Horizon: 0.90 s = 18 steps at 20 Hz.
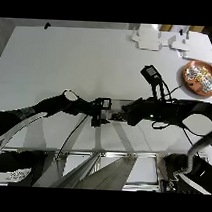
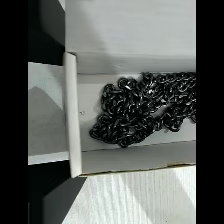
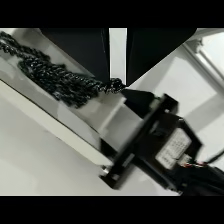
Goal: Fold the box and place the chain.
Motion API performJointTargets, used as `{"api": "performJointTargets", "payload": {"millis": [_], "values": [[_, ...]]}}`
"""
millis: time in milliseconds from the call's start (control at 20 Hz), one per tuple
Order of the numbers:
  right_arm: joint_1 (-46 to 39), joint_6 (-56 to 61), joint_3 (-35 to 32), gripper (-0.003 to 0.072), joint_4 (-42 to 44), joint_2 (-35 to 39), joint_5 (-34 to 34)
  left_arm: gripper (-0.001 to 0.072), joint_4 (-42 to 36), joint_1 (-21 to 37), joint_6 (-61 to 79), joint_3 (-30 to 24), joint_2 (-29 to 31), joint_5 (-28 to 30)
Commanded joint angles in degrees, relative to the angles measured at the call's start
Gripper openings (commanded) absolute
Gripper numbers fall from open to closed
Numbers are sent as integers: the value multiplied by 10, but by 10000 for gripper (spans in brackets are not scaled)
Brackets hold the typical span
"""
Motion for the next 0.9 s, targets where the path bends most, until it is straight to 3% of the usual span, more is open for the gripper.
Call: {"api": "performJointTargets", "payload": {"millis": [0,250,350,400,850], "values": [[32,4,0,13,10,1,-45,209,0,0,0,0,0,0],[32,3,0,17,7,-43,-34,209,0,0,0,0,0,0],[32,1,0,154,-1,-60,-28,209,0,0,0,0,0,0],[31,2,0,180,-14,-59,-28,209,0,0,0,0,0,0],[-172,-33,27,171,-160,-55,137,209,0,0,0,0,0,0]]}}
